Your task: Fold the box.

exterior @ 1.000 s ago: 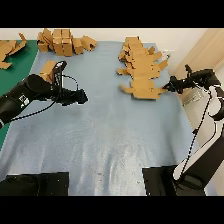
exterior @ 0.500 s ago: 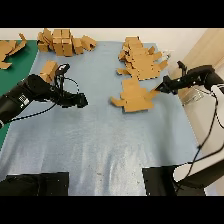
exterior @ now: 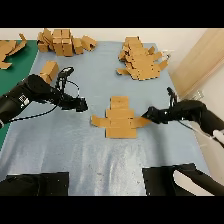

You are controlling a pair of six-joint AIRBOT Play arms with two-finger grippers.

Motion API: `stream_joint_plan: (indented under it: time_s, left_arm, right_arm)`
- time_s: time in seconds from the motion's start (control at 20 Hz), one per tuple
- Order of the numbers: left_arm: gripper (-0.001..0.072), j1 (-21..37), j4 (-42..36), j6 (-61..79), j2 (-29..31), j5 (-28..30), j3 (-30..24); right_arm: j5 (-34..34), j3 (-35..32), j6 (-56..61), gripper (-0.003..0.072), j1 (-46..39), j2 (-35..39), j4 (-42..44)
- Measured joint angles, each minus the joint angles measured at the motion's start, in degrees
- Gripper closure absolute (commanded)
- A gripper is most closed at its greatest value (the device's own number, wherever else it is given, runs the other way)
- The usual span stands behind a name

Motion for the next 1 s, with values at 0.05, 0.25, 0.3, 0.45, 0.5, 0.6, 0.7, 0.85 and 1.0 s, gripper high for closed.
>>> stream_joint_plan:
  time_s: [0.05, 0.25, 0.3, 0.45, 0.5, 0.6, 0.7, 0.85, 1.0]
  left_arm:
    - [0.0118, 0.0, 0.04, 0.28, 0.0, -0.26, 0.0]
    - [0.0118, 0.0, 0.15, 1.18, 0.0, -1.25, 0.0]
    - [0.0118, 0.15, 0.22, 1.4, 0.0, -1.27, 0.0]
    - [0.0118, 0.79, 0.31, 1.7, 0.0, -1.68, 0.0]
    - [0.0118, 1.2, 0.37, 1.75, 0.0, -1.77, 0.0]
    - [0.0118, 2.27, 0.15, 1.86, -0.02, -2.38, 0.0]
    - [0.0118, 3.56, -0.15, 1.9, -0.2, -3.21, 0.0]
    - [0.0117, 5.44, -2.19, 2.51, -1.6, -5.18, 0.0]
    - [0.0117, 6.71, -6.62, 5.44, -4.98, -7.54, 0.11]
  right_arm:
    - [0.04, -1.33, 0.72, 0.0399, 0.42, 1.2, -1.03]
    - [0.37, -2.67, 2.03, 0.0399, 1.22, 1.73, -4.63]
    - [0.07, -2.16, 2.19, 0.0399, 1.29, 0.76, -5.22]
    - [-1.77, 0.57, 1.92, 0.04, 1.51, -3.39, -6.1]
    - [-1.88, 1.6, 1.49, 0.0402, 1.53, -4.66, -6.29]
    - [-2.73, 3.67, 0.83, 0.0422, 1.6, -6.95, -6.45]
    - [-3.78, 5.25, 0.11, 0.0457, 1.6, -8.72, -6.25]
    - [-4.72, 6.6, -0.94, 0.0574, 1.66, -10.88, -5.68]
    - [-5.97, 7.13, -2.97, 0.0679, 1.9, -12.68, -3.74]
